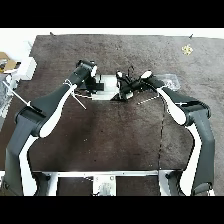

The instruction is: Fold the box and place the chain.

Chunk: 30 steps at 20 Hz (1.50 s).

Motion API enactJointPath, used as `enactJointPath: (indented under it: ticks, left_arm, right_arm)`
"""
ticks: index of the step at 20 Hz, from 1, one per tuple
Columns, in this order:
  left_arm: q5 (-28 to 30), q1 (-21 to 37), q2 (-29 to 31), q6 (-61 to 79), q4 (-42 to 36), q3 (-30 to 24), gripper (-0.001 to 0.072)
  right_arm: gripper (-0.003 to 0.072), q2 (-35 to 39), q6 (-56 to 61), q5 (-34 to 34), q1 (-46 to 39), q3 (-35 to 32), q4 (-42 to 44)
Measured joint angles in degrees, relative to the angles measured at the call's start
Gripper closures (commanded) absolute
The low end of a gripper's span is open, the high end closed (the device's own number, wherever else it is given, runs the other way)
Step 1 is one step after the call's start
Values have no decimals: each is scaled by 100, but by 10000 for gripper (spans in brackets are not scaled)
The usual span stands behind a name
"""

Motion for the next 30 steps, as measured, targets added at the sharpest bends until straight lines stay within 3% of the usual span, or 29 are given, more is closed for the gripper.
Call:
enactJointPath:
  ticks: [3,4,5,11,16,18,28,30]
  left_arm:
    - [0,0,0,-2,0,0,670]
    - [-2,0,0,13,9,0,358]
    - [2,-7,-7,44,22,0,260]
    - [37,-7,24,203,-118,2,259]
    - [-48,4,79,343,-157,70,261]
    - [-111,7,48,341,-155,63,367]
    - [-44,7,-118,46,-81,-13,371]
    - [22,2,-138,-2,-111,-17,701]
  right_arm:
    - [231,0,-2,0,0,2,0]
    - [231,0,-4,0,0,2,0]
    - [231,0,-4,0,0,2,0]
    - [231,0,-4,0,0,2,0]
    - [231,0,-4,0,0,2,0]
    - [232,0,-4,0,0,2,0]
    - [231,0,-4,0,0,2,0]
    - [231,0,-2,0,0,2,-2]
